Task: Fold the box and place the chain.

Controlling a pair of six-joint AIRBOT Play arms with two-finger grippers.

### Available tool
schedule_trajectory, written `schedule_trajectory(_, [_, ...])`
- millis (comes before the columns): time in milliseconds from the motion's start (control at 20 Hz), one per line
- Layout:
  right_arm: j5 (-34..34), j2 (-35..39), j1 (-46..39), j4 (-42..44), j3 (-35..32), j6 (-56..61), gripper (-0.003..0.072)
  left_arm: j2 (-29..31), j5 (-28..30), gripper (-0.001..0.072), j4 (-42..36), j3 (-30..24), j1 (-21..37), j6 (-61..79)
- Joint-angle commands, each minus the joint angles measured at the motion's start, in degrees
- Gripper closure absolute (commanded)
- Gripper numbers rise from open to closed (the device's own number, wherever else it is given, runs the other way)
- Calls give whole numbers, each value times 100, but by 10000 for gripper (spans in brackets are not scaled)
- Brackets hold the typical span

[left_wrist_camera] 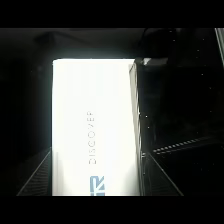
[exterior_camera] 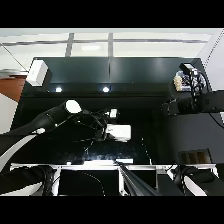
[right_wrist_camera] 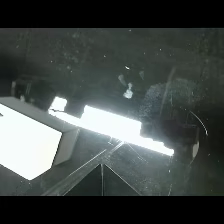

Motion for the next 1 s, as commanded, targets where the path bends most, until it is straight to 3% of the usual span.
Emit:
schedule_trajectory(0, [22,2,-2,2,2,2,660,-160,127,-2,-20,4,-184,57])
schedule_trajectory(400, [22,2,-2,2,2,2,660,-463,898,5,304,4,-562,-227])
schedule_trajectory(450, [22,2,-2,2,2,2,659,-448,887,49,533,7,-564,-304])
schedule_trajectory(500, [22,2,-2,2,2,2,659,-396,872,170,800,22,-540,-544])
schedule_trajectory(550, [20,4,-2,2,2,2,660,-289,850,400,1180,68,-479,-1019])
schedule_trajectory(600, [15,4,-2,0,2,0,660,-164,741,499,1484,131,-376,-1469])
schedule_trajectory(750, [22,4,-2,0,2,0,660,339,155,510,2124,278,315,-2494])
schedule_trajectory(950, [20,4,-2,44,2,0,660,1182,-216,509,3552,280,1888,-4446])
